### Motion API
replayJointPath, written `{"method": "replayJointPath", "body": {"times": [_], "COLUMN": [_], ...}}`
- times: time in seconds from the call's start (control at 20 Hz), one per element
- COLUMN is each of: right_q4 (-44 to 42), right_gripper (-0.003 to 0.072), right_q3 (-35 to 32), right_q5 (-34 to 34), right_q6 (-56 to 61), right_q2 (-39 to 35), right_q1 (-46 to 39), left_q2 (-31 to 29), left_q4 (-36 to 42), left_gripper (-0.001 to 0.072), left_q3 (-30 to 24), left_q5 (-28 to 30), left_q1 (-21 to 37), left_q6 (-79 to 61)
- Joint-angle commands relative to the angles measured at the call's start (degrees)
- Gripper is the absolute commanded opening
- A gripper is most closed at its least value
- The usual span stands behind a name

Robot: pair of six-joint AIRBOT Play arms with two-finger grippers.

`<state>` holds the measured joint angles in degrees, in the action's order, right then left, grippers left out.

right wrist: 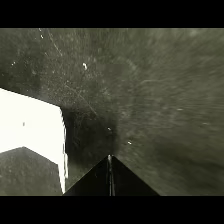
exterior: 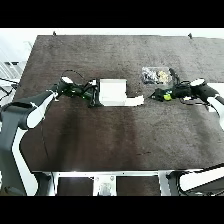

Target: Fold the box and place the chain.

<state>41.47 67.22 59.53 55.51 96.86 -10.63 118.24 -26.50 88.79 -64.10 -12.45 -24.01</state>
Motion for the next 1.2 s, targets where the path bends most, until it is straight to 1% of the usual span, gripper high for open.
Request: {"method": "replayJointPath", "body": {"times": [0.0, 0.1, 0.3, 0.6, 0.65, 0.7, 0.75, 0.8, 0.85, 0.9, 0.95, 1.0, 1.05, 1.1, 1.15], "right_q4": [-1.97, -4.35, -5.05, -5.49, -6.01, -6.25, -6.21, -6.32, -6.45, -6.51, -6.56, -6.56, -6.56, -6.54, -6.49], "right_gripper": [0.0016, 0.0016, 0.0016, 0.0019, 0.0108, 0.0257, 0.0259, 0.028, 0.0306, 0.0352, 0.0371, 0.037, 0.0386, 0.0419, 0.0419], "right_q3": [-0.66, -0.66, 0.33, 1.49, 1.64, 1.88, 1.99, 2.05, 2.14, 2.36, 2.71, 3.04, 3.3, 3.52, 3.61], "right_q5": [-1.33, -1.27, -1.49, -2.14, -2.05, -1.77, -1.53, -1.44, -1.46, -1.44, -1.44, -1.42, -1.42, -1.4, -1.42], "right_q6": [1.51, 1.49, 1.29, 1.33, 1.33, 1.31, 1.33, 1.36, 1.36, 1.36, 1.55, 1.55, 1.55, 1.55, 1.79], "right_q2": [3.02, 4.11, 3.96, -0.42, -0.55, -0.55, -0.55, -0.55, -0.55, -0.55, -0.55, -0.55, -0.55, -0.55, -0.55], "right_q1": [3.67, 6.14, 11.04, 11.93, 12.13, 12.48, 12.94, 13.35, 13.66, 13.81, 13.9, 14.08, 14.4, 14.71, 15.21], "left_q2": [0.0, 0.0, 0.0, 0.0, 0.0, 0.0, 0.0, 0.0, 0.0, 0.0, 0.0, 0.0, 0.0, 0.0, 0.0], "left_q4": [-0.02, -0.02, -0.02, -0.02, -0.02, -0.02, -0.02, -0.02, -0.02, -0.02, -0.02, -0.02, -0.02, -0.02, -0.02], "left_gripper": [0.0277, 0.0277, 0.0277, 0.0277, 0.0277, 0.0276, 0.0277, 0.0277, 0.0277, 0.0277, 0.0276, 0.0277, 0.0277, 0.0277, 0.0276], "left_q3": [0.02, 0.02, 0.02, 0.02, 0.02, 0.02, 0.02, 0.02, 0.02, 0.02, 0.02, 0.02, 0.02, 0.02, 0.02], "left_q5": [0.0, 0.0, 0.0, 0.0, 0.02, -0.02, 0.0, 0.0, 0.0, 0.02, 0.0, -0.02, -0.02, -0.02, 0.0], "left_q1": [0.04, 0.04, 0.04, 0.04, 0.04, 0.04, 0.04, 0.04, 0.04, 0.04, 0.04, 0.04, 0.04, 0.04, 0.04], "left_q6": [-0.02, 0.0, 0.0, -0.02, -0.02, -0.02, -0.02, -0.02, -0.02, -0.02, 0.0, -0.02, -0.02, 0.0, -0.02]}}
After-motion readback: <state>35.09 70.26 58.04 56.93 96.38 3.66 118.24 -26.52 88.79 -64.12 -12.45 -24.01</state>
